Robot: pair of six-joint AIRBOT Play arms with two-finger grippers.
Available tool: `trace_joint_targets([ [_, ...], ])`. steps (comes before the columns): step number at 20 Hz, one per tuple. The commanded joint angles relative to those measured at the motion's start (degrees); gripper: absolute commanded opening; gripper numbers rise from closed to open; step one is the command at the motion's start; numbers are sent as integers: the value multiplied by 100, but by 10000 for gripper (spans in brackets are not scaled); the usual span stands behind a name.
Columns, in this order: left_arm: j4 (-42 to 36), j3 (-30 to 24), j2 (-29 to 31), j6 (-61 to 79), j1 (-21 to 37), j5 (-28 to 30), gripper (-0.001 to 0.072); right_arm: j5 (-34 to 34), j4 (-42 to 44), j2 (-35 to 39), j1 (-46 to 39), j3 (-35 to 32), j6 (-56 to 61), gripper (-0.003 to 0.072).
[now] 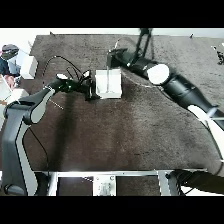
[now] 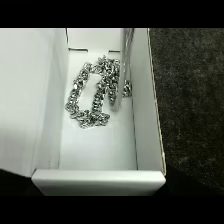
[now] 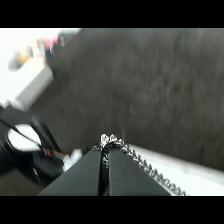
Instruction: Fold the box and place the chain.
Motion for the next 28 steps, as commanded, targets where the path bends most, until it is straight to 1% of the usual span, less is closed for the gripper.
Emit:
trace_joint_targets([
  [1,0,-2,4,0,2,2,483,345,7,-623,46,-2,168,11],
  [4,0,-2,4,0,2,2,483,415,2,-999,13,-2,291,13],
  [5,0,-2,4,0,2,2,483,472,-7,-1062,-37,-2,299,43],
  [6,0,-2,4,0,2,2,483,562,-24,-1073,-116,-2,297,231],
  [7,0,-2,4,0,2,2,483,691,-59,-1060,-234,-2,295,373],
  [8,0,-2,4,0,2,2,483,870,-61,-1029,-387,-4,295,347],
  [10,0,-2,4,0,2,2,483,1239,-125,-850,-743,-136,295,346],
  [12,0,-2,4,0,2,2,483,1224,-210,-435,-1139,-673,299,346],
  [15,0,-2,4,0,2,2,483,951,-210,221,-1971,-1727,625,348],
  [17,0,-2,4,0,2,2,483,824,-208,332,-2597,-2157,881,348],
  [19,0,-2,4,0,2,4,483,769,-205,184,-3058,-2264,968,360],
  [22,0,-2,4,0,2,2,483,509,-68,-175,-3423,-2262,970,368],
  [28,0,-2,4,0,2,4,483,-76,511,-894,-3486,-2122,962,368],
])
